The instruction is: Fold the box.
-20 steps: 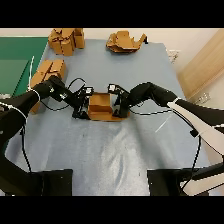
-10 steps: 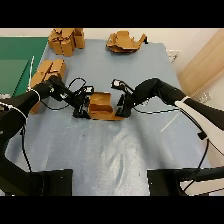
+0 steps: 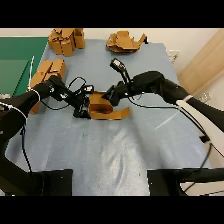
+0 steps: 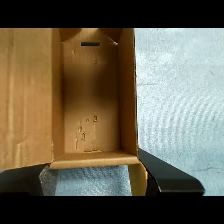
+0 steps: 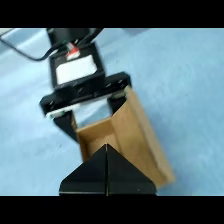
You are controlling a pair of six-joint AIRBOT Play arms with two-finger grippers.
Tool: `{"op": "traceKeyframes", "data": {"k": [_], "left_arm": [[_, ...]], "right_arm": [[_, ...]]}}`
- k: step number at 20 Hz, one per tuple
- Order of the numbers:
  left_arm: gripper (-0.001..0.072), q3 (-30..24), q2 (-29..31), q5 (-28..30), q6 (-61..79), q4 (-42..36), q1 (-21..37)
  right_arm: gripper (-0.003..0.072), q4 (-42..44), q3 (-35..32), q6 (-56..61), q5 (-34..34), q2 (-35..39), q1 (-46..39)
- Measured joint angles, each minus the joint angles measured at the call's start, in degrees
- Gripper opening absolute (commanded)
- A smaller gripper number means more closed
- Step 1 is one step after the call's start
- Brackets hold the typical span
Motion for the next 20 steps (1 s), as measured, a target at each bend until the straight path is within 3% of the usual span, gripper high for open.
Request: {"op": "traceKeyframes", "data": {"k": [7, 11, 15, 20], "left_arm": [[0.0282, 0.0, 0.0, 0.1, -0.2, 0.0, 0.0], [0.0282, 0.0, 0.0, 0.3, -0.2, 0.1, 0.0], [0.0282, 0.0, 0.0, 0.6, -0.1, 0.2, 0.0], [0.0283, 0.0, 0.0, 1.0, -0.2, 0.2, 0.0]], "right_arm": [[0.0001, -0.2, 14.2, 8.7, -2.1, -17.3, -0.2], [0.0001, -6.1, 20.2, 19.8, -8.6, -24.4, -1.4], [0.0001, -9.2, 23.4, 26.0, -17.1, -27.8, -2.1], [0.0001, -11.5, 26.6, 28.0, -21.5, -28.8, -2.4]]}}
